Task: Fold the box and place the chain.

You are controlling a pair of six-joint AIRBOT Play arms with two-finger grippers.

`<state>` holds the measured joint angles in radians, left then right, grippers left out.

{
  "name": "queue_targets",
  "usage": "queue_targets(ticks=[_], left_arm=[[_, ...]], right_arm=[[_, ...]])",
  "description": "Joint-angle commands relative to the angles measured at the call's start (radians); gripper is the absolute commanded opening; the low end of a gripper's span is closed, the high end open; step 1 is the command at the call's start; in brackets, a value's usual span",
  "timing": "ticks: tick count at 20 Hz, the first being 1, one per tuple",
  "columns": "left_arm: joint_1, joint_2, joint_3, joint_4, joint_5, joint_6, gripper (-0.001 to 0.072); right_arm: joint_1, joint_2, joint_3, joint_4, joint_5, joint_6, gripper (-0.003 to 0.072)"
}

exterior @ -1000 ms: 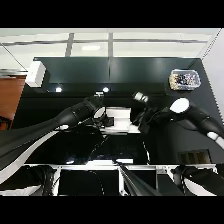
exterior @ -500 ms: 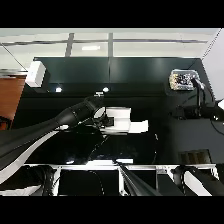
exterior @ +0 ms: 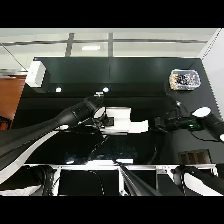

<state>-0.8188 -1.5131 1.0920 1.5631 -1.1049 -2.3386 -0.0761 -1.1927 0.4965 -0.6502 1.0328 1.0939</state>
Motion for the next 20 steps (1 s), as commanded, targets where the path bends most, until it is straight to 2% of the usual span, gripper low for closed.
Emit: queue_targets(ticks=[1,3,14,20], left_arm=[[0.0,0.0,0.0,-0.001,0.0,0.0,0.0029],[0.0,0.0,0.0,-0.001,0.0,0.0,0.003],[0.0,0.0,0.0,-0.001,0.0,0.0,0.003],[0.0,0.0,0.0,-0.001,0.0,0.0,0.0029]], right_arm=[[0.096,-0.075,-0.006,0.235,-0.058,-0.127,0.0012],[0.115,-0.08,-0.006,0.28,-0.074,-0.16,0.0012],[0.142,-0.08,-0.006,0.273,-0.068,-0.161,0.0012],[0.142,-0.08,0.023,0.277,-0.017,-0.165,0.0013]])
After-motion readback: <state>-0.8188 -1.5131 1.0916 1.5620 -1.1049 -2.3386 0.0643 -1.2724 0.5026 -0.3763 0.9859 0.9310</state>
